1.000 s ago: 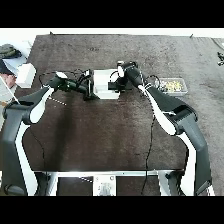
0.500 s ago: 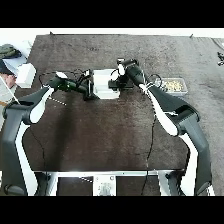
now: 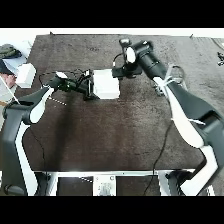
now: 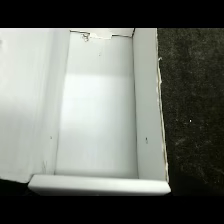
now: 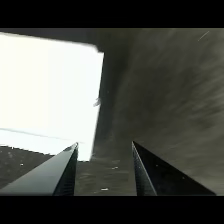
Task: Fold the box and place the chain.
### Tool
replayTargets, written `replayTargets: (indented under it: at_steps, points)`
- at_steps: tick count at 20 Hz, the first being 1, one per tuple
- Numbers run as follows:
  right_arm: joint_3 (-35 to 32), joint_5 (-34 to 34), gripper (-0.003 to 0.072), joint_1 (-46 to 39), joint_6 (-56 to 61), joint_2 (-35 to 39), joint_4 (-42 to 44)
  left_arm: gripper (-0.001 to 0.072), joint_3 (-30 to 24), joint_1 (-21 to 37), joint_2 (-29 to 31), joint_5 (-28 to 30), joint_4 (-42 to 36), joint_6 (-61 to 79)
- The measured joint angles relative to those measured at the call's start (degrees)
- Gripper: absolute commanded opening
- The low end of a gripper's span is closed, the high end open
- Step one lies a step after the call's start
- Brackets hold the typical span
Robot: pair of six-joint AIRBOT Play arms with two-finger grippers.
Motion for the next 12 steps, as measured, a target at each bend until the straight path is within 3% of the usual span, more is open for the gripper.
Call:
replayTargets:
  at_steps: [8,12]
  points:
    - [-29.0,-25.5,0.0402,-5.7,1.2,21.9,-7.5,0.0224,0.0,0.0,0.0,0.0,0.0,0.0]
    - [-38.7,-30.7,0.0401,-15.1,1.6,25.4,-3.7,0.0224,0.0,0.0,0.0,0.0,0.0,0.0]
